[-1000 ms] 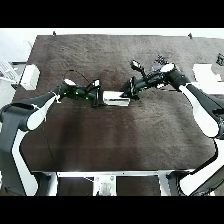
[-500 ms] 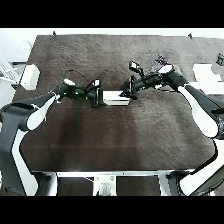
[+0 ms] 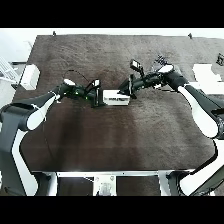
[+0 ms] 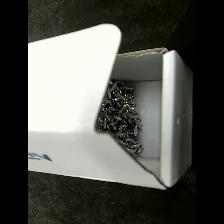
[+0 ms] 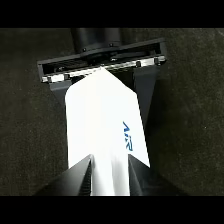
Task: Fold the box and place the chain.
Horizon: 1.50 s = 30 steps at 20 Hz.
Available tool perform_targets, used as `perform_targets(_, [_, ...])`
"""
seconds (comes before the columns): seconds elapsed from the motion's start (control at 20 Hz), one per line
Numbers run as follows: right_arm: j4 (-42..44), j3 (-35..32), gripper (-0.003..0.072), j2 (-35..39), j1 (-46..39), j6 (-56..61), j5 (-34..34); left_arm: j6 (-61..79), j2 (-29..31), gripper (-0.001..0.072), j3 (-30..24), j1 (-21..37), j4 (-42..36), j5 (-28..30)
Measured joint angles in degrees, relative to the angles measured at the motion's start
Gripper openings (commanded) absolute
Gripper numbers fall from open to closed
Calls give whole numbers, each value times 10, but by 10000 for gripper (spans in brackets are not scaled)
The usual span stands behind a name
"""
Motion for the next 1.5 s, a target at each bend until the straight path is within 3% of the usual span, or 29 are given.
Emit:
perform_targets(0.2, [2,0,145,0,0,-2,5,0,0,470,0,0,0,0])
perform_targets(0.5, [1,0,145,0,0,-2,27,0,0,470,0,0,0,0])
perform_targets(0.6, [-3,-3,168,0,0,-2,28,0,0,470,0,0,0,0])
perform_targets(0.7, [-9,-6,275,0,0,-2,19,0,0,470,0,0,0,0])
perform_targets(0.95, [-16,-9,353,0,0,-2,-2,0,0,470,0,0,0,0])
perform_targets(1.5, [-17,-16,343,3,0,-12,-36,-1,0,470,0,0,0,0])
